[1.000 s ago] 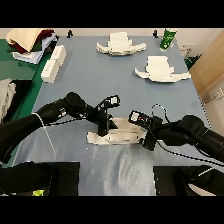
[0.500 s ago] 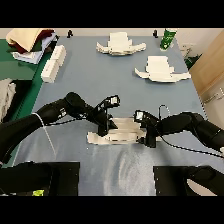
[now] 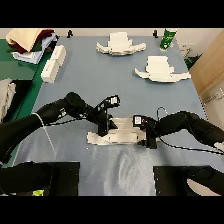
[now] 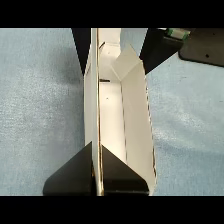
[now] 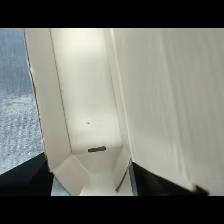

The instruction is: Fold the box.

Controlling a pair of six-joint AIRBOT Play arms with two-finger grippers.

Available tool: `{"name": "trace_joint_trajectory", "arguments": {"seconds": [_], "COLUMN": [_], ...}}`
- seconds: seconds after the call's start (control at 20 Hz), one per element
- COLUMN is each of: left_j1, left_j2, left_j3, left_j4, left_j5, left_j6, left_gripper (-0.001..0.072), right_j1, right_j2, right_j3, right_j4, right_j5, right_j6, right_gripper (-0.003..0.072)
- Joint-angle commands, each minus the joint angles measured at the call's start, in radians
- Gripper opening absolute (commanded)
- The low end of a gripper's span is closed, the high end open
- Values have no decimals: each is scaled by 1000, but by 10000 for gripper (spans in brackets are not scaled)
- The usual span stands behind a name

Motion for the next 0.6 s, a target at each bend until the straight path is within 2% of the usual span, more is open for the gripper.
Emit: {"name": "trace_joint_trajectory", "arguments": {"seconds": [0.0, 0.45, 0.5, 0.55], "left_j1": [0, 0, 0, 0], "left_j2": [0, 0, 0, 0], "left_j3": [0, 0, 0, 0], "left_j4": [0, 0, 0, 0], "left_j5": [0, 0, 0, 0], "left_j6": [0, 0, 0, 0], "left_gripper": [13, 13, 13, 13], "right_j1": [0, 0, 0, 0], "right_j2": [-47, -36, -36, -36], "right_j3": [0, 0, 0, 0], "right_j4": [28, -7, -14, -15], "right_j5": [-3, -3, -2, -2], "right_j6": [-37, -30, -30, -30], "right_gripper": [720, 708, 691, 624]}}
